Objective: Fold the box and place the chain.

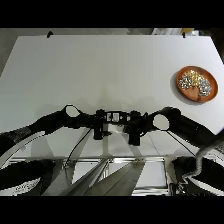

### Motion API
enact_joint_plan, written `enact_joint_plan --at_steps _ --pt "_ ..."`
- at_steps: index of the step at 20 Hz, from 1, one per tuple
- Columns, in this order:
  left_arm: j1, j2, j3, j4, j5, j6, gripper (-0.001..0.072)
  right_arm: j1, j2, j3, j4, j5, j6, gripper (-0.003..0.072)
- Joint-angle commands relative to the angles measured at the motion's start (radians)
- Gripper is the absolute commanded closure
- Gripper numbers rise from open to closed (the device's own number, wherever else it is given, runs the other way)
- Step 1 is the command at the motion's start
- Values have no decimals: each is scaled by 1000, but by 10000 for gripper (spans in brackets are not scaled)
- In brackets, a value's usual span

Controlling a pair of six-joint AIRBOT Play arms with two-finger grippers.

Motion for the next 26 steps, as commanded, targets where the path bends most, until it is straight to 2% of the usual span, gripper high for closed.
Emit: enact_joint_plan --at_steps 1,3,5,8,10,12,14,15,19,26 --pt "0 0 0 0 0 0 505 1 -1 -2 -4 -4 26 670" --pt "0 0 0 0 0 0 505 -3 6 5 -36 -2 51 670" --pt "0 0 0 0 -1 0 505 -16 41 39 -116 8 171 670" --pt "0 0 0 0 0 0 505 -54 132 112 -235 91 352 670" --pt "0 0 0 0 0 0 505 -119 192 129 -289 192 443 671" --pt "0 0 0 0 0 0 505 -227 216 129 -366 376 476 672" --pt "0 0 0 0 0 0 505 -391 207 125 -398 528 476 672" --pt "0 0 0 0 0 0 505 -486 204 119 -396 553 487 672" --pt "0 0 0 0 -3 0 505 -701 203 90 -374 475 666 670" --pt "0 0 0 0 -4 0 505 -729 203 -2 -382 499 665 670"
